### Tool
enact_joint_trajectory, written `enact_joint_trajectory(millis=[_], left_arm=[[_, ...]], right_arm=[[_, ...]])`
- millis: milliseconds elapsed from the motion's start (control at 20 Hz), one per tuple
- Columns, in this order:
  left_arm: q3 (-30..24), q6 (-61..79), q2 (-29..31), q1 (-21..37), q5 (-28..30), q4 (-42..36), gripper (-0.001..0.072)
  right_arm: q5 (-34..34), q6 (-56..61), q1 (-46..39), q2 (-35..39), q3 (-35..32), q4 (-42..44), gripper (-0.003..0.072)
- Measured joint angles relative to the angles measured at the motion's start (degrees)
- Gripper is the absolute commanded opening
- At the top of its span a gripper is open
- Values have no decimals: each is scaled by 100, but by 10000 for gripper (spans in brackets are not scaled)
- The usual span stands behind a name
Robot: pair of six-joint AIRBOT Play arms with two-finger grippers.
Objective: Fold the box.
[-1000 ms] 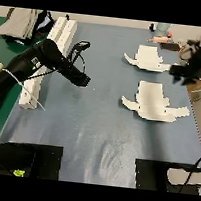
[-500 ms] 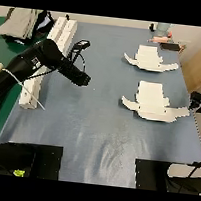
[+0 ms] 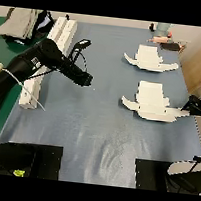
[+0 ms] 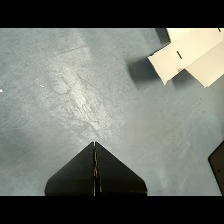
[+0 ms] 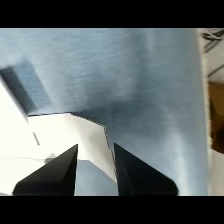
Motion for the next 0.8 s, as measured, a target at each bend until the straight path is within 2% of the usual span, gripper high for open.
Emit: enact_joint_trajectory(millis=[100,150,200,250,300,350,400,650,800], left_arm=[[0,-2,0,2,-44,-107,19],[0,-2,0,0,-83,-181,148],[0,-2,2,0,-114,-234,498],[0,-2,0,0,-155,-282,623],[0,-9,0,2,-181,-334,622],[0,-42,0,0,-214,-391,548],[4,-57,0,0,-232,-461,508],[7,-133,0,63,-413,-739,508],[11,-142,20,289,-804,-837,508]], right_arm=[[144,-214,-20,-107,0,273,261],[225,-313,-31,-146,0,411,256],[313,-409,-31,-173,0,551,178],[389,-490,-31,-192,0,678,94],[463,-549,-31,-205,0,807,0],[540,-601,-26,-216,0,920,3],[608,-649,-2,-221,0,1043,2],[776,-798,321,-85,-181,2127,1],[616,-857,761,293,-713,2614,1]])
